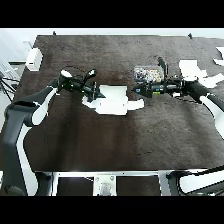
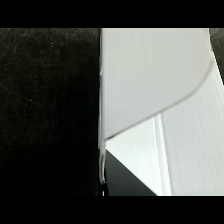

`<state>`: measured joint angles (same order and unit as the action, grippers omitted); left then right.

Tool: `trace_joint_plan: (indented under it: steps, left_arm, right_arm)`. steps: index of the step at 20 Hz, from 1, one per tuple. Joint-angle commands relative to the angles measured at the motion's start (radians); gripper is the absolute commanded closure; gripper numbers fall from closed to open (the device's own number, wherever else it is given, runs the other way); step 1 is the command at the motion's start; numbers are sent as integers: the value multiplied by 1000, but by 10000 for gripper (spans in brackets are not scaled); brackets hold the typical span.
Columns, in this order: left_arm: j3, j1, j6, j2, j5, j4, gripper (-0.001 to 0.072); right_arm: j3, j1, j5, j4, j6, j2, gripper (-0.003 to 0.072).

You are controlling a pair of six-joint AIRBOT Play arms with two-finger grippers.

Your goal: Fold the box and place the chain.

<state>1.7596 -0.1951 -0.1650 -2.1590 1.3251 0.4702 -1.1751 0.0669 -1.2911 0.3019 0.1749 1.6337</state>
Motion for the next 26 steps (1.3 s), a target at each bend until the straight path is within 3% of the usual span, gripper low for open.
trace_joint_plan:
  steps: [1,3,5,6,8,16,26]
  left_arm:
    - [0,0,0,0,0,-8,689]
    - [0,0,0,0,-1,-8,689]
    - [0,0,0,0,-2,-8,689]
    - [0,0,0,0,-1,-8,689]
    - [0,0,0,0,-1,-8,689]
    - [0,0,0,0,-2,-8,689]
    - [0,0,0,0,-2,-8,689]
  right_arm:
    - [38,-13,-67,-10,-60,-36,660]
    - [123,-39,-4,5,-109,-122,659]
    - [215,-73,148,76,-131,-230,600]
    - [260,-95,222,111,-135,-277,514]
    - [342,-143,369,205,-134,-343,104]
    - [408,-324,579,475,-134,-346,77]
    - [437,-436,753,476,-135,-329,77]
